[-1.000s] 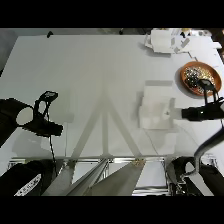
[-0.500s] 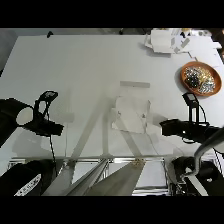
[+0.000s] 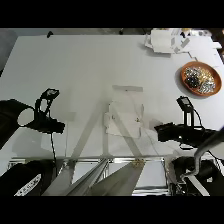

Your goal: Fold the box and place the chain.

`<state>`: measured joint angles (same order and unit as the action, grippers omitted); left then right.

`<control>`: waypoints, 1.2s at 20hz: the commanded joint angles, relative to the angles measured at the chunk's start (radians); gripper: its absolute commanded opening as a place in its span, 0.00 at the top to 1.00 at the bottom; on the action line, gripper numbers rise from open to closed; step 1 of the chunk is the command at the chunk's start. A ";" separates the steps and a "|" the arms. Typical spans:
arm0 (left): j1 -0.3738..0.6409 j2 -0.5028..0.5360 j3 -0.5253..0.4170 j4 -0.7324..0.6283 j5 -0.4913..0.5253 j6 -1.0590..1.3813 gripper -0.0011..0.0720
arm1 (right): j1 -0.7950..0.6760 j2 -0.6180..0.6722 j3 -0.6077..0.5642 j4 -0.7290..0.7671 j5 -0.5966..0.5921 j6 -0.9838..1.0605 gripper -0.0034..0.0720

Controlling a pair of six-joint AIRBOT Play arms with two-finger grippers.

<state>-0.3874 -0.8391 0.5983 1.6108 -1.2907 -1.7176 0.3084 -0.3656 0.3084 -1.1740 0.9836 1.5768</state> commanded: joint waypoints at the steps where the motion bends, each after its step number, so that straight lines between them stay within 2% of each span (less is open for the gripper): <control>1: 0.001 -0.008 -0.048 0.003 0.225 0.053 0.95 | 0.006 0.002 0.000 0.001 0.000 0.006 0.93; 2: 0.001 -0.010 -0.059 -0.001 0.279 0.053 0.77 | 0.006 0.002 0.000 0.001 0.000 0.006 0.93; 3: 0.000 -0.013 -0.064 -0.006 0.315 0.052 0.52 | 0.006 0.002 0.000 0.002 0.000 0.006 0.93; 4: 0.000 -0.014 -0.066 -0.006 0.336 0.053 0.34 | 0.006 0.002 0.000 0.002 0.000 0.006 0.93; 5: 0.000 -0.013 -0.066 -0.005 0.362 0.050 0.28 | 0.006 0.002 0.000 0.002 0.000 0.006 0.93; 7: 0.000 -0.014 -0.066 -0.006 0.380 0.050 0.28 | 0.006 0.002 0.000 0.002 0.000 0.006 0.93; 9: -0.001 -0.014 -0.066 -0.041 0.439 0.090 0.26 | 0.006 0.002 0.000 0.001 -0.003 0.005 0.93; 11: 0.000 -0.014 -0.066 -0.167 0.545 0.227 0.13 | 0.006 -0.004 0.000 0.004 -0.003 0.005 0.93; 12: 0.000 -0.014 -0.066 -0.244 0.590 0.286 0.11 | 0.006 -0.010 0.000 0.009 -0.003 0.005 0.93; 16: 0.002 -0.076 -0.046 -0.508 0.618 0.462 0.03 | 0.006 -0.076 0.000 0.131 -0.002 -0.085 0.93; 18: 0.002 -0.149 -0.015 -0.644 0.568 0.576 0.03 | 0.006 -0.114 0.000 0.155 -0.001 -0.124 0.93; 20: 0.002 -0.252 0.053 -0.740 0.458 0.659 0.03 | 0.006 -0.143 0.000 0.157 0.000 -0.134 0.93; 24: 0.003 -0.457 0.214 -0.829 0.222 0.850 0.03 | 0.006 -0.153 0.000 0.158 0.001 -0.146 0.93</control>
<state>-0.3855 -1.1687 0.7174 0.9031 -0.9024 -1.0447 0.3141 -0.5045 0.3080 -1.0294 0.9825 1.4494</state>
